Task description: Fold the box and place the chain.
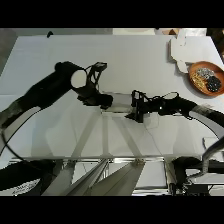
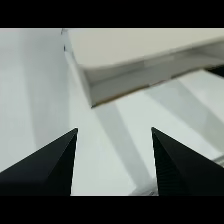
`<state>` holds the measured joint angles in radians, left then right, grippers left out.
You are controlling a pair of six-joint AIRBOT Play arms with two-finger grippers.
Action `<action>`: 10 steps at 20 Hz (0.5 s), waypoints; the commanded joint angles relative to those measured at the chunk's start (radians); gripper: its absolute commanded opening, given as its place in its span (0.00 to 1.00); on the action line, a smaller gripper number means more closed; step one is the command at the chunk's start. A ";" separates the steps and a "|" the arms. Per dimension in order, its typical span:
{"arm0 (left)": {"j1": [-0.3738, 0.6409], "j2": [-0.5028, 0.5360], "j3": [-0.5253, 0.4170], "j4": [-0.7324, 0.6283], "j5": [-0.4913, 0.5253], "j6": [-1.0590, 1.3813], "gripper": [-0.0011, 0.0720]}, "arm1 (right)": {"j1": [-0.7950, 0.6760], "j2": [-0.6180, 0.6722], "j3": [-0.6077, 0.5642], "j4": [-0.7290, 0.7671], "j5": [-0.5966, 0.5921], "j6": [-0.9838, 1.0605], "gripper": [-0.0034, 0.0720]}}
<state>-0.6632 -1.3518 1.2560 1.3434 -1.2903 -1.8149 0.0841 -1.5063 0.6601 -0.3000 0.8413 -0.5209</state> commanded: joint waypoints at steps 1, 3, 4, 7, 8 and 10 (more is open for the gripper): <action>0.050 0.127 -0.006 -0.008 -0.060 0.286 0.73 | 0.001 0.001 0.000 0.000 0.000 0.000 0.52; 0.100 0.188 -0.036 -0.008 -0.003 0.447 0.73 | 0.001 0.001 0.000 0.000 0.000 0.000 0.52; 0.127 0.214 -0.063 -0.015 0.038 0.506 0.73 | 0.001 0.001 0.000 0.000 0.000 0.000 0.52; 0.248 0.249 -0.188 -0.177 0.133 0.824 0.73 | 0.001 0.001 0.000 0.000 0.000 0.000 0.52; 0.296 0.241 -0.237 -0.263 0.147 0.974 0.73 | 0.001 0.001 0.000 0.000 0.000 0.000 0.52; 0.384 0.204 -0.317 -0.411 0.148 1.310 0.73 | 0.001 0.001 0.000 0.000 0.000 0.000 0.52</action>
